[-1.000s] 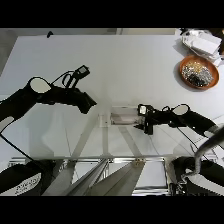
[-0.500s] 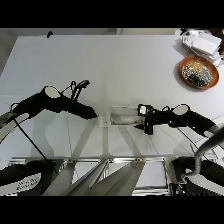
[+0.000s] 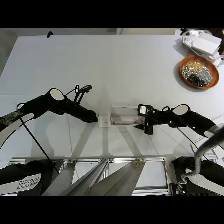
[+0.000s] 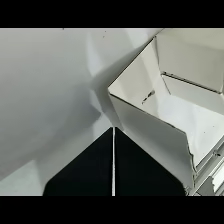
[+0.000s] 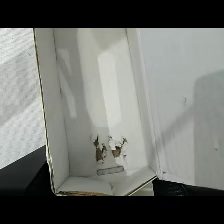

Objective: Fold the box and place the chain.

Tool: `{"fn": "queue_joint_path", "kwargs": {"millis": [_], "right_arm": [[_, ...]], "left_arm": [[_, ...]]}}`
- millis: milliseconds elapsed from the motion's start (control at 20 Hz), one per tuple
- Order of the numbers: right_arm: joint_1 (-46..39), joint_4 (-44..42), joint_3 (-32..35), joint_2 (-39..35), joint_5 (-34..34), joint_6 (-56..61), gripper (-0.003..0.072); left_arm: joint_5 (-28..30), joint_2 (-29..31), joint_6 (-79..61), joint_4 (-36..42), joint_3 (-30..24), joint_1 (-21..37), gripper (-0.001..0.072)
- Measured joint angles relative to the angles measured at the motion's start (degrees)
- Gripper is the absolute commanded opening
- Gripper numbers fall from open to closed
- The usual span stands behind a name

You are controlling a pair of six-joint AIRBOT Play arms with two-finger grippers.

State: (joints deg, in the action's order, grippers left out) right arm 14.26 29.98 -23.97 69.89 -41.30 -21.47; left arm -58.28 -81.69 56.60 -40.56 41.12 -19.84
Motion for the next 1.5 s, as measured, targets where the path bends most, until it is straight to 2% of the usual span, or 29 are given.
{"fn": "queue_joint_path", "kwargs": {"millis": [300,450,750,800,900,950,1500], "right_arm": [[0.0,0.0,0.0,0.0,0.0,0.0,0.0477],[0.0,0.0,0.0,0.0,0.0,0.0,0.0477],[0.0,0.0,0.0,0.0,0.0,0.0,0.0477],[0.0,0.0,0.0,0.0,0.0,0.0,0.0477],[0.0,0.0,0.0,0.0,0.0,0.0,0.0477],[0.0,0.0,0.0,0.0,0.0,0.0,0.0477],[0.0,0.0,0.0,0.0,0.0,0.0,0.0477]], "left_arm": [[0.5,-1.2,-0.2,0.1,0.0,-2.4,0.0003],[0.8,-1.4,-2.3,2.4,0.0,-3.1,0.0003],[1.0,1.0,-5.0,5.8,0.0,-3.7,0.0018],[1.0,1.4,-5.7,6.8,0.0,-4.0,0.0055],[1.2,1.9,-6.7,8.9,0.0,-4.6,0.0187],[1.4,2.1,-7.1,9.9,0.0,-4.9,0.0229],[1.9,3.1,-8.5,13.7,0.0,-5.6,0.0227]]}}
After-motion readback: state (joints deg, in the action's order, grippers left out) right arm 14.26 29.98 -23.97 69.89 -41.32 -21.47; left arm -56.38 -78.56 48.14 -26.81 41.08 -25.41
